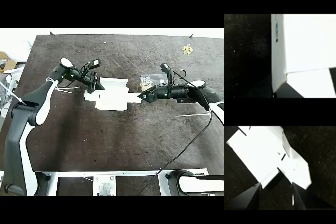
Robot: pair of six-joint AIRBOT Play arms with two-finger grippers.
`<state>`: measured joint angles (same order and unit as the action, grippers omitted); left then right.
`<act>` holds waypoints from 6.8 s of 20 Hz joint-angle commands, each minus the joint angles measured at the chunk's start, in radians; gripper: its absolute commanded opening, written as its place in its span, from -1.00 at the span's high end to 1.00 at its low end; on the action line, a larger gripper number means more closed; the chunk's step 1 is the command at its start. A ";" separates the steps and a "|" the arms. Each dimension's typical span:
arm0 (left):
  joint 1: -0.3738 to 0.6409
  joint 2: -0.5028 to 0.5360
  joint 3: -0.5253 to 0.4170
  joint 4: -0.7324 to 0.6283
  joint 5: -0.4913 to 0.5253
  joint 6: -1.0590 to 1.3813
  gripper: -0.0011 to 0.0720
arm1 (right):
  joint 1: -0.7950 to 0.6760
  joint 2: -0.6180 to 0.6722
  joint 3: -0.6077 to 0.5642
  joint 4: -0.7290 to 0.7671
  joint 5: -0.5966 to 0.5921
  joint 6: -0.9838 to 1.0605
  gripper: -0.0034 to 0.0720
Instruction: Fold the box and place the chain.
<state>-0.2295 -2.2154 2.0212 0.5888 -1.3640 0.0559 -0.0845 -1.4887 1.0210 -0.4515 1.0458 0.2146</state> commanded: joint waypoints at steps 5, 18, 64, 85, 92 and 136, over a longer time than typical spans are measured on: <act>0.000 -0.002 -0.082 0.018 0.042 0.059 0.95 | 0.071 0.002 0.001 -0.002 -0.048 -0.066 -0.28; 0.000 -0.002 -0.090 0.017 0.084 0.076 0.94 | 0.186 -0.002 0.000 -0.181 -0.135 -0.273 -0.91; 0.000 -0.002 -0.090 0.010 0.066 0.076 0.94 | 0.218 -0.341 0.374 -0.169 -0.026 -0.412 -0.89; 0.000 -0.002 -0.090 0.010 0.066 0.076 0.94 | 0.217 -0.580 0.565 -0.071 0.146 -0.510 -0.89; 0.000 -0.002 -0.090 0.010 0.066 0.076 0.94 | 0.216 -0.586 0.565 -0.101 0.145 -0.510 -0.75; 0.000 -0.002 -0.090 0.009 0.064 0.076 0.94 | 0.216 -0.585 0.565 -0.150 0.114 -0.510 -0.26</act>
<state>-0.2295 -2.2166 1.9308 0.5980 -1.2984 0.1318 0.1326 -2.0735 1.5864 -0.6022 1.1603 -0.2958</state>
